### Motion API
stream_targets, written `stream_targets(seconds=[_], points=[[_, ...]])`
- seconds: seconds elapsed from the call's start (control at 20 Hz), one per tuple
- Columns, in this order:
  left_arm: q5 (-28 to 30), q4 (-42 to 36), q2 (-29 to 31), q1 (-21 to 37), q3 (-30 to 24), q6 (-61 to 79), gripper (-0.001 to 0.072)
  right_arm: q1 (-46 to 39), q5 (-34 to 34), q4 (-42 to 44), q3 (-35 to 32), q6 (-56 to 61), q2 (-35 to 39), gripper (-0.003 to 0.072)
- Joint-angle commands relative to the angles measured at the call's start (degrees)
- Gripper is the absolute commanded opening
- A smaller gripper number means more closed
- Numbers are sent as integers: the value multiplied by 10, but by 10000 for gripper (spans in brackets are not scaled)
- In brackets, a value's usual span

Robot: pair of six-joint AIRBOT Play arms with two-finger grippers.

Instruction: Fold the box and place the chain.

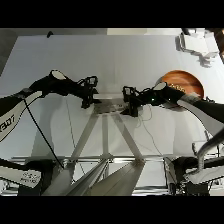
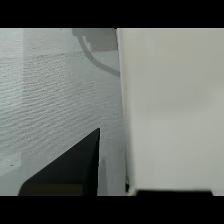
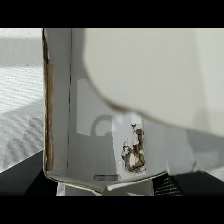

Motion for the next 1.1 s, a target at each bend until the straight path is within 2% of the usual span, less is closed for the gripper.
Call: stream_targets(seconds=[0.0,0.3,0.55,0.6,0.65,0.7,0.75,0.9,1.05], points=[[-2,10,17,2,0,-2,218,0,-1,1,0,0,0,517],[-7,134,86,15,0,-75,217,0,-1,1,0,0,0,517],[-42,232,125,15,0,-147,213,0,-1,1,0,0,0,517],[-51,247,130,15,0,-160,209,0,-1,1,0,0,0,517],[-59,256,134,15,0,-181,170,0,-1,1,0,0,0,517],[-74,258,137,14,0,-204,40,0,-1,1,0,0,0,517],[-99,252,138,13,0,-218,14,0,-1,1,0,0,0,517],[-156,194,138,6,0,-239,13,0,-1,1,0,0,0,517],[-140,81,137,1,0,-238,12,0,-1,1,0,0,0,517]])
